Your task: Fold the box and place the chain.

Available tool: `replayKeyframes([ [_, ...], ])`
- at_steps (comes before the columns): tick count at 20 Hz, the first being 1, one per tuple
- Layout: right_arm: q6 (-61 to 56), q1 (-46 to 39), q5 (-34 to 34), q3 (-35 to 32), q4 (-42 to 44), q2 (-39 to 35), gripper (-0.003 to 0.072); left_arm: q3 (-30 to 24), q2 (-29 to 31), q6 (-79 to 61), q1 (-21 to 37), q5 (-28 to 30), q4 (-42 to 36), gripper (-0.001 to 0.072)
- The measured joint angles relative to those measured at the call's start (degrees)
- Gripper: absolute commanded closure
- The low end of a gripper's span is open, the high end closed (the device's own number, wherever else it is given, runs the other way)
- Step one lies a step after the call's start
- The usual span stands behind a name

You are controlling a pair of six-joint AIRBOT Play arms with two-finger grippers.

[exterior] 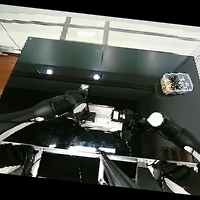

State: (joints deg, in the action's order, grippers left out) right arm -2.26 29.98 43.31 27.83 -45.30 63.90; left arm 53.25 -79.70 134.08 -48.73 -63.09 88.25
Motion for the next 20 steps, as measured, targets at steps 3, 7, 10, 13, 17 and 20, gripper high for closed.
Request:
replayKeyframes([
  [3,-0.4,0.0,0.7,0.1,-0.5,-1.0,-0.0013,-1.4,0.1,-0.3,0.1,1.3,0.2,0.0677],
  [7,1.9,0.4,0.5,0.1,3.5,-1.4,0.0055,-2.4,0.1,-0.5,0.2,2.1,0.2,0.0677],
  [10,3.2,1.7,-0.5,0.1,5.7,-1.4,0.0222,-2.6,0.1,-0.7,0.2,2.5,0.0,0.0677],
  [13,3.7,2.9,-0.8,0.1,6.5,-1.4,0.0333,-2.8,0.1,-0.6,0.2,2.6,-0.1,0.0677],
  [17,3.5,3.5,-1.5,0.1,7.0,-1.3,0.0332,-2.8,0.1,-0.7,0.2,2.7,-0.3,0.0677],
  [20,2.8,3.6,-2.0,0.1,5.8,-1.3,0.0314,-2.8,0.1,-0.7,0.2,2.7,-0.5,0.0677],
])
